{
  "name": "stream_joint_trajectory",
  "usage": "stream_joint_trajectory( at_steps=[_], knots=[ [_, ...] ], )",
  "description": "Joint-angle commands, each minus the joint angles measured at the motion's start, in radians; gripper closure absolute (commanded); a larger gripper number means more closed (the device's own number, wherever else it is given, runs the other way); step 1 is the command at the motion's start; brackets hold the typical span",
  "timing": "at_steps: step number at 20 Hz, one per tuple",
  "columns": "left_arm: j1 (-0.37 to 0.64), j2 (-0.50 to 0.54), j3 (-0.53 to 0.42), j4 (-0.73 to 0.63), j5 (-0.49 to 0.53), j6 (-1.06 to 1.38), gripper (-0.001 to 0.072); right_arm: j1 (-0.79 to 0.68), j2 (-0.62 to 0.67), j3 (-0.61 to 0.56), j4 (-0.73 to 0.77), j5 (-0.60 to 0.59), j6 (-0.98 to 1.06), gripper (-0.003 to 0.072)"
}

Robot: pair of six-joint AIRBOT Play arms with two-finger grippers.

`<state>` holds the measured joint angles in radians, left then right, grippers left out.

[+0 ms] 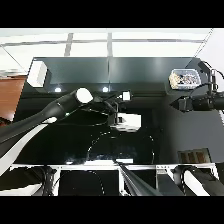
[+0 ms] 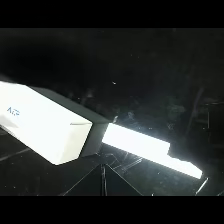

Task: Fold the box and place the chain.

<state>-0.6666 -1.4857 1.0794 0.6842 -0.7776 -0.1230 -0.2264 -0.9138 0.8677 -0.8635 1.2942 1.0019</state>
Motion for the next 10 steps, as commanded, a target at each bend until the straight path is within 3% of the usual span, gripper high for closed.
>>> stream_joint_trajectory(
  at_steps=[1,4,10],
  knots=[
    [-0.016,-0.106,0.108,0.067,-0.103,-0.119,0.0030,-0.004,0.001,0.000,-0.002,-0.003,0.001,0.0675],
    [-0.014,-0.149,0.157,0.067,-0.191,-0.154,0.0029,-0.004,0.001,-0.001,-0.002,-0.004,0.001,0.0675],
    [-0.023,-0.166,0.162,0.068,-0.230,-0.153,0.0004,-0.004,0.001,-0.026,-0.003,-0.006,0.001,0.0675]
  ],
)
